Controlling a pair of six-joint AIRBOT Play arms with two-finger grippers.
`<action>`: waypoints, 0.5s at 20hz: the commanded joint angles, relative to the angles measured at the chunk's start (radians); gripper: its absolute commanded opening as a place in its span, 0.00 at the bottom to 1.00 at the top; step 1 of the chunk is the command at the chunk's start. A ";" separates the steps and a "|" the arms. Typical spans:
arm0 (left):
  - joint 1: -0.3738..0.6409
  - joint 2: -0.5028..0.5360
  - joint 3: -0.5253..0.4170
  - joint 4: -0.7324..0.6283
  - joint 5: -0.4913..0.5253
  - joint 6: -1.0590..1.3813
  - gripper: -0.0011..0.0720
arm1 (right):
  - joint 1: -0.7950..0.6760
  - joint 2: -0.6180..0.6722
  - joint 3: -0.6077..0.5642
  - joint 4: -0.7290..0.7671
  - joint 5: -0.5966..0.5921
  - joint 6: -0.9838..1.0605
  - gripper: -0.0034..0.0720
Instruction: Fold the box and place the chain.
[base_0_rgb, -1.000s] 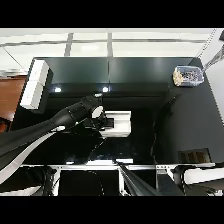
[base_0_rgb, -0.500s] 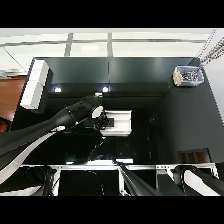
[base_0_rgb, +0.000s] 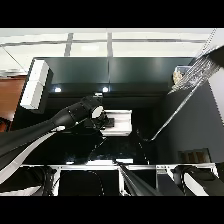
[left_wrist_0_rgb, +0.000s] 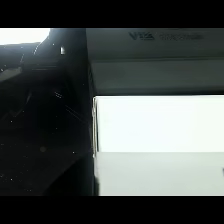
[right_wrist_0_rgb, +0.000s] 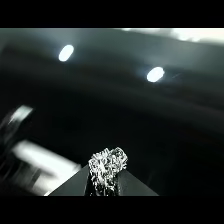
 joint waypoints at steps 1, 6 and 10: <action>0.001 0.000 0.001 0.000 0.000 0.000 0.05 | 0.097 0.008 -0.011 0.056 0.102 0.000 0.07; 0.001 0.000 0.001 0.000 0.000 0.000 0.05 | 0.163 0.008 -0.085 0.142 0.109 -0.006 0.06; 0.001 0.000 0.001 0.000 0.001 0.000 0.05 | 0.189 -0.003 -0.227 0.164 0.048 -0.035 0.06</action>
